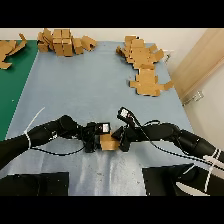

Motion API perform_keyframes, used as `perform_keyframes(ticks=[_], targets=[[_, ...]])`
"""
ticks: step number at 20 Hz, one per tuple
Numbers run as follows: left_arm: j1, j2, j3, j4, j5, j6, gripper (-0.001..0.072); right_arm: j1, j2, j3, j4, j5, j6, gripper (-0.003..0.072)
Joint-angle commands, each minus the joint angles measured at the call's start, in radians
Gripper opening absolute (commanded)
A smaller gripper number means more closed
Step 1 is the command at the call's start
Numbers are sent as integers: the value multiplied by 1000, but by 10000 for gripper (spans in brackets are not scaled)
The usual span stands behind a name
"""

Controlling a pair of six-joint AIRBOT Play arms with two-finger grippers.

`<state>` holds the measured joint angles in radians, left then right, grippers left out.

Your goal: Fold the box.

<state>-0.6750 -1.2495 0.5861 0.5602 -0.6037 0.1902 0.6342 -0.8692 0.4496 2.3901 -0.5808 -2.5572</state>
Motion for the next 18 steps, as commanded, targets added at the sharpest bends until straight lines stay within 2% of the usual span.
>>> perform_keyframes(ticks=[1, 2, 3, 6, 8, 10, 13, 15, 18], targets=[[-1, 0, 1, 0, 0, 1, 467, 8, 17, -10, -103, 24, 6, 136], [-1, 0, 1, 0, 0, 1, 467, 8, 17, -8, -121, 23, 6, 298], [-1, 0, 1, 0, 0, 1, 467, 8, 17, -2, -137, 15, 5, 365], [-1, 0, 1, 0, 0, 0, 467, 12, 17, 32, -138, -8, -4, 365], [-1, 0, 1, 0, 0, 1, 467, 12, 16, 60, -138, -48, -40, 400], [-1, 0, 1, 0, 0, 1, 467, 14, 16, 76, -134, -99, -46, 400], [-1, 0, 1, 0, 0, 0, 467, 14, 8, 75, -98, -82, -48, 400], [-1, 0, 1, 0, 0, 0, 467, 21, 8, 77, -129, -88, -108, 401], [-1, 0, 1, 0, 0, 1, 467, 90, 8, 77, -254, -124, -105, 400]])
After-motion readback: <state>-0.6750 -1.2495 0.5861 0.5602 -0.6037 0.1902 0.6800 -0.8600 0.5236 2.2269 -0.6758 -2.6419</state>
